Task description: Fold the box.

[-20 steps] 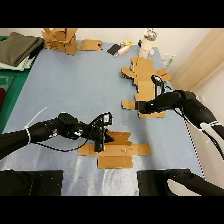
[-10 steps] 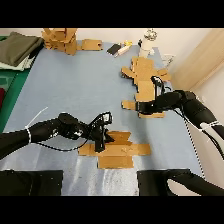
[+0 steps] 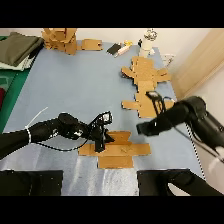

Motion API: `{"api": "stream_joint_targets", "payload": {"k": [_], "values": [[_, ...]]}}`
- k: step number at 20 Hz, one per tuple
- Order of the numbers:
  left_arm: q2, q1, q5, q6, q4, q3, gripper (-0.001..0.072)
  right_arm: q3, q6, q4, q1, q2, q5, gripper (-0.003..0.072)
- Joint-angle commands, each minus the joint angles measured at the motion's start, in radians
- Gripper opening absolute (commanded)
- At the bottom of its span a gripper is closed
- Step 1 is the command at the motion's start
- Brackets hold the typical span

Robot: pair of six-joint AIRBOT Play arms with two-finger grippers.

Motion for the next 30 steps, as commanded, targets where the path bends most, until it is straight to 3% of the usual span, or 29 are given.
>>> {"api": "stream_joint_targets", "payload": {"k": [1, 5, 8, 9, 10, 11, 17, 23, 30], "values": [[-0.001, -0.001, 0.0, 0.0, 0.0, 0.0, 0.0011, -0.124, 0.137, 0.035, 0.256, 0.16, -0.034, 0.0002], [-0.001, -0.001, 0.0, 0.0, 0.0, 0.0, 0.0011, -0.309, 0.114, -0.122, 0.668, 0.271, 0.261, 0.0002], [-0.001, -0.001, 0.0, 0.0, 0.0, 0.0, 0.0011, -0.368, 0.114, -0.32, 0.937, 0.229, 0.326, 0.0005], [-0.001, -0.001, 0.0, 0.0, 0.0, 0.0, 0.0011, -0.376, 0.114, -0.386, 0.994, 0.201, 0.32, 0.0062], [-0.001, -0.001, 0.0, 0.0, 0.0, 0.0, 0.0011, -0.379, 0.114, -0.435, 1.034, 0.168, 0.322, 0.0317], [-0.001, -0.001, 0.0, 0.0, 0.0, 0.0, 0.0011, -0.378, 0.114, -0.463, 1.055, 0.132, 0.328, 0.0499], [-0.001, 0.0, 0.0, 0.0, 0.0, 0.0, 0.0011, -0.377, 0.115, -0.584, 1.058, -0.043, 0.358, 0.0503], [-0.001, -0.001, 0.0, 0.0, 0.0, 0.0, 0.0011, -0.377, 0.22, -0.7, 1.058, -0.05, 0.349, 0.0503], [-0.001, -0.001, 0.0, 0.0, 0.0, 0.0, 0.0011, -0.309, 0.343, -0.713, 1.058, -0.05, 0.262, 0.0502]]}}
